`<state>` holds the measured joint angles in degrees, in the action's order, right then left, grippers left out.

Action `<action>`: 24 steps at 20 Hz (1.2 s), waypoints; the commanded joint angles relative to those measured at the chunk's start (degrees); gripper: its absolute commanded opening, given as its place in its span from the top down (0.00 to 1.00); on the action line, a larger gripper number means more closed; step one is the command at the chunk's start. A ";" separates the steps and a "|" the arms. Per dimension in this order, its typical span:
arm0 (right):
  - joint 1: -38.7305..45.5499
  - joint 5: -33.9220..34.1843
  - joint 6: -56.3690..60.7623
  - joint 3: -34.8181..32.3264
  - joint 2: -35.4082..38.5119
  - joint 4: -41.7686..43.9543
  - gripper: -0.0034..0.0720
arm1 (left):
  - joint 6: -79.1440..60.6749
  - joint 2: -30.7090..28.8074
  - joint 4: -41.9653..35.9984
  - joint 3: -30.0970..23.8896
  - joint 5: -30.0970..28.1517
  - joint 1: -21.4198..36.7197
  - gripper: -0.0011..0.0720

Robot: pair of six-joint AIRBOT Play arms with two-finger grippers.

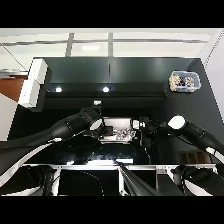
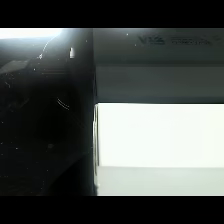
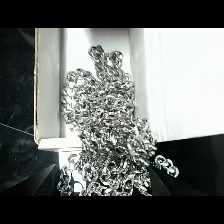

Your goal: Fold the box and place the chain.

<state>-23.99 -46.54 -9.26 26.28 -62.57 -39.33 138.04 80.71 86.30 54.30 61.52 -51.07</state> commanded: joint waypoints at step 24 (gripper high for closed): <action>-0.72 3.13 -0.17 -0.04 -2.51 -0.31 0.47 | 0.00 -0.02 0.00 0.00 0.11 0.02 0.94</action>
<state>-24.49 -43.40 -9.47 26.28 -64.97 -39.64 138.06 80.71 86.30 54.30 61.63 -51.07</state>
